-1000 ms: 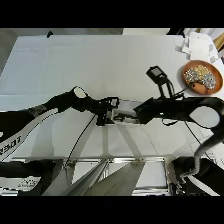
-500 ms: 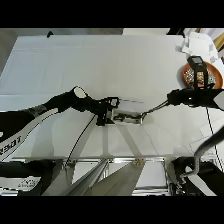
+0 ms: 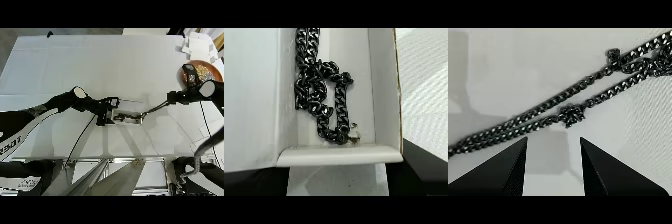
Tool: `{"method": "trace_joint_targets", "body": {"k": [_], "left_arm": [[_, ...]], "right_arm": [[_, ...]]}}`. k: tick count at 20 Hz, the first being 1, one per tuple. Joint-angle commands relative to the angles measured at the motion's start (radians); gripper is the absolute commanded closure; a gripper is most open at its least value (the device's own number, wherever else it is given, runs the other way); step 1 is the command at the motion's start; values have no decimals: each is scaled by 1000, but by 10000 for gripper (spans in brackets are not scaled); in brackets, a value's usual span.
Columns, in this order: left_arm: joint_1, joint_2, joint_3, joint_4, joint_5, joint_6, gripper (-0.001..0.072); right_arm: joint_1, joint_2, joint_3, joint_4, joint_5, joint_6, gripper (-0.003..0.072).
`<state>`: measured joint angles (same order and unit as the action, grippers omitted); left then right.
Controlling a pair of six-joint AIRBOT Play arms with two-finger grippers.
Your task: Fold the box and place the chain.
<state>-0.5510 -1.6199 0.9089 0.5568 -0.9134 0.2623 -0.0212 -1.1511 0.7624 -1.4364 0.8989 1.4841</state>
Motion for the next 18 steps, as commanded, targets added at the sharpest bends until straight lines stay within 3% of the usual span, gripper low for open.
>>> {"method": "trace_joint_targets", "body": {"k": [1,10,13,18], "left_arm": [[1,1,0,0,0,0,318],[1,1,0,0,0,0,318],[1,1,0,0,0,0,318],[1,1,0,0,0,0,318]], "right_arm": [[-4,-72,0,-27,-11,0,316],[-4,-138,-1,-26,-54,0,318],[-4,-139,-1,-26,-54,0,401],[-4,-139,-2,-27,-79,1,405]]}}
